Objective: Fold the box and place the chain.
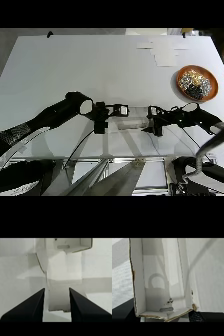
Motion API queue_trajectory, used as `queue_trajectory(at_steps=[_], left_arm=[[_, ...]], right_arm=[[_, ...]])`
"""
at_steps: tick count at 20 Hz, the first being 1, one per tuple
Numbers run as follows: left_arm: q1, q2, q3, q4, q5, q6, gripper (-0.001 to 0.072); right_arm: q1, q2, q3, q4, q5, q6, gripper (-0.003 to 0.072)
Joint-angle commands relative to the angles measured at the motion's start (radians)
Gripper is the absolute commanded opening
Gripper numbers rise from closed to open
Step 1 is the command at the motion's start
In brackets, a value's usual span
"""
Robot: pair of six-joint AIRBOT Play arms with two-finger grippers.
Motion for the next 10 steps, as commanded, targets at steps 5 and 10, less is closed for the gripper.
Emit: queue_trajectory(at_steps=[5, 10], left_arm=[[-0.001, -0.007, -0.001, -0.04, 0.071, 0.124, 0.0345], [-0.02, -0.059, -0.001, -0.056, 0.092, 0.124, 0.0342]], right_arm=[[0.0, 0.0, 0.0, 0.001, 0.0, 0.001, 0.0339], [0.0, 0.0, 0.0, 0.001, 0.0, 0.0, 0.0339]])
